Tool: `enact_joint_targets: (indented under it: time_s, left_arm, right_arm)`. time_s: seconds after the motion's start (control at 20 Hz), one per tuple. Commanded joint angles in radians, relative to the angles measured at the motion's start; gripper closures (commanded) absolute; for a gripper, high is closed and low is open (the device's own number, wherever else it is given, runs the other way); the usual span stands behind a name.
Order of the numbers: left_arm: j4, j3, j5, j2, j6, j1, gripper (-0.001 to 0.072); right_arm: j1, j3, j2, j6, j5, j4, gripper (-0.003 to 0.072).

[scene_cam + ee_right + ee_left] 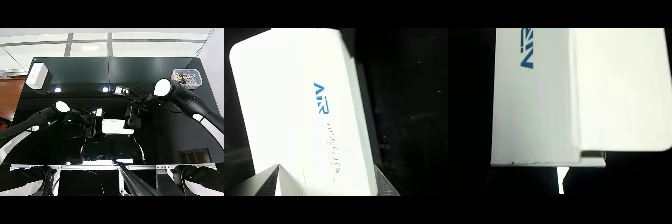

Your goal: Fold the box and place the chain.

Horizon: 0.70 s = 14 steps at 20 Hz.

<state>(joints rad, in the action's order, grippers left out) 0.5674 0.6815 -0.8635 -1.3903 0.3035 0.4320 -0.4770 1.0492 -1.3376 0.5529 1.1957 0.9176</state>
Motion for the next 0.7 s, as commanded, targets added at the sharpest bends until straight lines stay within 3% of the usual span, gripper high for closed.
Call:
enact_joint_targets:
  time_s: [0.0, 0.35, 0.65]
  left_arm:
    - [0.002, 0.001, -0.001, -0.001, 0.0, 0.001, 0.0221]
    - [0.005, 0.001, -0.002, -0.001, 0.0, 0.001, 0.0221]
    - [0.005, 0.001, -0.002, -0.001, 0.0, 0.001, 0.0221]
  right_arm:
    - [-0.01, -0.037, -0.002, -0.056, -0.003, -0.008, -0.0034]
    - [0.011, -0.074, 0.05, -0.085, -0.02, -0.003, -0.0034]
    - [0.009, -0.109, 0.067, -0.146, -0.128, -0.011, -0.0034]
